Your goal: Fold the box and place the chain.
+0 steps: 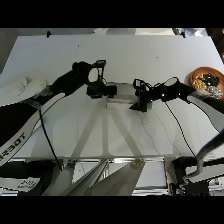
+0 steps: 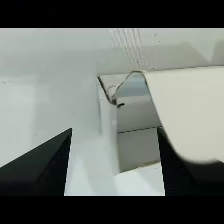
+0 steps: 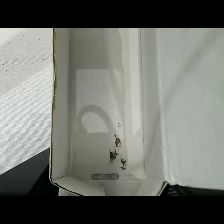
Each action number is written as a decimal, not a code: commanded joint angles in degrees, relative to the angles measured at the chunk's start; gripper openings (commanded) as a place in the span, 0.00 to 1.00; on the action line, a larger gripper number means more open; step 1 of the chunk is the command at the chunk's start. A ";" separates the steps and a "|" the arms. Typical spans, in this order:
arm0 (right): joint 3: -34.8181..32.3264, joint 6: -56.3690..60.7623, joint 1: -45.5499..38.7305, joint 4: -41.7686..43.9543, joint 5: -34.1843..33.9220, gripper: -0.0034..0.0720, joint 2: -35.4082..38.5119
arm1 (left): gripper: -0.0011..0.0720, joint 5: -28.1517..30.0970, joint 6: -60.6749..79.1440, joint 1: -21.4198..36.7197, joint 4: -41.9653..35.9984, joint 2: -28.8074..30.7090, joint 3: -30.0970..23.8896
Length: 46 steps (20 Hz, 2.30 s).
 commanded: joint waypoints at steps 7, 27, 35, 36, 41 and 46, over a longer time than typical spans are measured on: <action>0.04 -0.02 0.00 0.00 0.07 0.53 0.02 | 0.81 1.09 49.72 11.69 -11.76 9.86 -4.28; 0.04 -0.02 0.00 0.00 0.09 0.53 0.02 | 0.98 0.90 151.01 22.82 -59.65 -7.28 -19.19; 0.04 -0.02 0.00 0.00 0.07 0.53 0.02 | 0.97 -2.10 150.70 23.26 -59.47 -7.30 -18.10; 0.04 -0.02 0.00 0.00 0.09 0.53 0.02 | 0.97 -2.51 150.49 23.02 -59.04 -7.30 -17.59; 0.04 -0.02 0.00 0.00 0.09 0.53 0.02 | 0.97 -3.15 146.29 22.05 -55.34 -7.30 -17.29; 0.04 -0.02 0.00 0.00 0.09 0.53 0.02 | 0.97 -2.49 145.96 20.46 -58.99 -7.65 -17.29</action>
